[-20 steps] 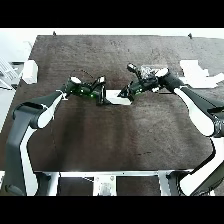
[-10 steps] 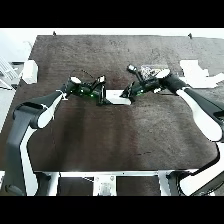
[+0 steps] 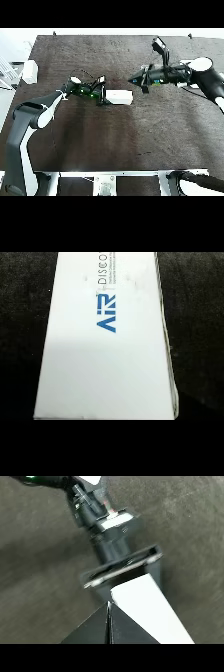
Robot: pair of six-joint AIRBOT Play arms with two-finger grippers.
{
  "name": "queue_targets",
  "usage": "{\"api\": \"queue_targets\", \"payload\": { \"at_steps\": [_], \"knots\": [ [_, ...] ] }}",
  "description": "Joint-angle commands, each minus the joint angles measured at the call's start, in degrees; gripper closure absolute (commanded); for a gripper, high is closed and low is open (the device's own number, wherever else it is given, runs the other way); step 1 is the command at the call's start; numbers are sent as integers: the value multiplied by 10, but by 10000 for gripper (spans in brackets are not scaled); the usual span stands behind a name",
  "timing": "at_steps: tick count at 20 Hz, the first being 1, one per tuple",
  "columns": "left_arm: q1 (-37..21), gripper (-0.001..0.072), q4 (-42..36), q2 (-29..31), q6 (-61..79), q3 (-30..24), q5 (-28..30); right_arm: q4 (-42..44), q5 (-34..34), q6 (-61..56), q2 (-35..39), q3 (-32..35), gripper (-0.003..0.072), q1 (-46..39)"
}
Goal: Fold the box and place the chain.
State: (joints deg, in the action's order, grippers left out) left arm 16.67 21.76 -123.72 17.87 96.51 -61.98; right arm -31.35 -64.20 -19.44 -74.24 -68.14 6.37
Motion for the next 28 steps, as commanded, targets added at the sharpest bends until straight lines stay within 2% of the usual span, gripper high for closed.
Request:
{"api": "queue_targets", "payload": {
  "at_steps": [1, 3, 4, 6, 9, 12, 16, 19, 22, 25, 28],
  "knots": [
    [0, 477, 0, 0, 0, 0, -2, 3, 35, -12, 75, 97, 682, -5],
    [0, 479, 0, 0, -15, 0, -21, 3, 38, -17, 92, 140, 682, -5],
    [0, 697, -6, 1, -15, 1, -20, 5, 38, -28, 96, 154, 682, -5],
    [-3, 691, -22, 19, -61, 2, -24, 5, 37, -42, 98, 170, 682, -5],
    [-29, 693, -21, 95, -106, 1, 5, 8, 38, -50, 100, 179, 682, -5],
    [-79, 694, -17, 183, -160, 1, 85, 9, 38, -50, 100, 179, 682, -5],
    [-155, 694, 23, 254, -279, -10, 287, 9, 38, -50, 99, 179, 682, -5],
    [-210, 693, 29, 255, -363, -28, 389, 9, 42, -50, 99, 183, 682, -5],
    [-243, 692, 29, 255, -395, -87, 470, 11, 62, -50, 99, 196, 681, -4],
    [-254, 691, 29, 254, -395, -161, 574, 14, 67, -50, 97, 205, 682, -4],
    [-254, 690, 29, 238, -395, -188, 603, 19, 80, -50, 94, 205, 681, -4]
  ]
}}
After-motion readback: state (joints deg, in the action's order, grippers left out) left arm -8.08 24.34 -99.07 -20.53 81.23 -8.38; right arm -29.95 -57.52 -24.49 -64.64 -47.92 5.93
